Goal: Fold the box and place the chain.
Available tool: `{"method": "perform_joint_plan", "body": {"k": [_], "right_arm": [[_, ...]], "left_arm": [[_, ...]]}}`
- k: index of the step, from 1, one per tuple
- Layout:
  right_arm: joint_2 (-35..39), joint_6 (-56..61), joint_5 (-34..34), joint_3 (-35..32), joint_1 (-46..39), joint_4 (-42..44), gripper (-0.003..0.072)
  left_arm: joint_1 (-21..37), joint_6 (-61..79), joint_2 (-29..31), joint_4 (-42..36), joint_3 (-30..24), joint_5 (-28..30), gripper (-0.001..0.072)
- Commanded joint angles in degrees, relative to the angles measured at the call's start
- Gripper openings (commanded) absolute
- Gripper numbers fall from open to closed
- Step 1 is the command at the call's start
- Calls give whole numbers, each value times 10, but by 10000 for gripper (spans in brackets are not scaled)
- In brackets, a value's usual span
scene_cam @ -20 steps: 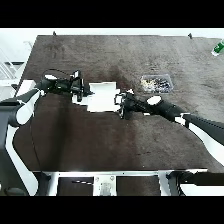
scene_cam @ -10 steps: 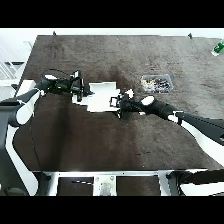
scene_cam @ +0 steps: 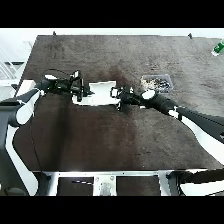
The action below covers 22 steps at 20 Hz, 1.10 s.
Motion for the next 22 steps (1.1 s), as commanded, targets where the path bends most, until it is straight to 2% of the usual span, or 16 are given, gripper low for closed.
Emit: {"method": "perform_joint_plan", "body": {"k": [1, 9, 22], "right_arm": [[0, 9, -1, 7, -14, 1, 660], [-2, 6, 27, 34, -33, 0, 660], [-118, 44, 249, 192, -103, -9, 660]], "left_arm": [[0, 0, 0, 0, 0, -1, 24], [0, -2, 0, 0, 0, -2, 24], [0, -2, 0, 1, 0, -10, 24]]}}
